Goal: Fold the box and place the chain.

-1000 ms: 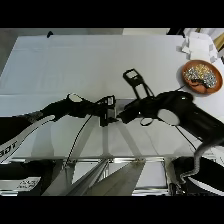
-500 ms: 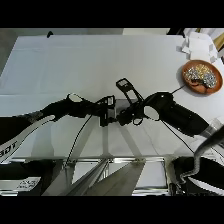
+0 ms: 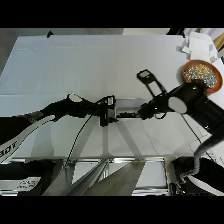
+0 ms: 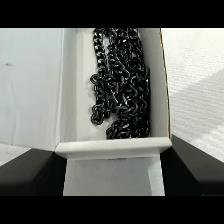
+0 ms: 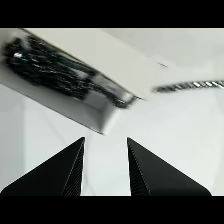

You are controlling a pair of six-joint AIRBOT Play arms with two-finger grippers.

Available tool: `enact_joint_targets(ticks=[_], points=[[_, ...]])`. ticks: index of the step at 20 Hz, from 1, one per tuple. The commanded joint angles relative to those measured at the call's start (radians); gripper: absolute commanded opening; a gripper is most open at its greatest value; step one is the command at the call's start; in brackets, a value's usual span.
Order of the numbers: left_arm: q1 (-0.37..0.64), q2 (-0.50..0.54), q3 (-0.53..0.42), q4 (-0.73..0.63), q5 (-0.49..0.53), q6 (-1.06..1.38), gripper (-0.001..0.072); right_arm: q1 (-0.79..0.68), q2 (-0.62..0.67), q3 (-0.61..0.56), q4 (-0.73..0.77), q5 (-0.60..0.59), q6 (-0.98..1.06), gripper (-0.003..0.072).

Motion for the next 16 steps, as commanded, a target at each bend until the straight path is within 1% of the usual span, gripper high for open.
enact_joint_targets(ticks=[1, 4, 6, 8, 9, 10, 13, 16], points=[[0.0, 0.0, 0.001, 0.0, 0.0, 0.0, 0.0251, -0.129, 0.018, 0.0, -0.043, 0.046, -0.036, 0.0297], [0.0, 0.0, 0.001, 0.0, 0.0, 0.0, 0.0251, -0.275, -0.002, 0.0, -0.047, -0.046, -0.057, 0.0296], [0.0, 0.0, 0.001, 0.0, 0.0, 0.0, 0.0251, -0.377, -0.054, 0.0, -0.045, -0.092, -0.056, 0.0297], [0.0, 0.0, 0.001, 0.0, 0.0, 0.0, 0.0251, -0.447, -0.127, 0.0, -0.045, -0.119, -0.057, 0.0307], [0.0, 0.0, 0.001, 0.0, 0.0, 0.0, 0.0251, -0.468, -0.166, 0.0, -0.043, -0.137, -0.059, 0.0393], [0.0, 0.0, 0.001, 0.0, 0.0, 0.0, 0.0251, -0.48, -0.2, 0.0, -0.036, -0.162, -0.068, 0.0456], [0.0, 0.0, 0.001, 0.0, 0.0, 0.0, 0.0251, -0.488, -0.289, 0.0, 0.008, -0.245, -0.084, 0.0452], [0.0, 0.0, 0.001, 0.0, 0.0, 0.0, 0.0251, -0.488, -0.363, 0.0, 0.04, -0.284, -0.082, 0.0425]])
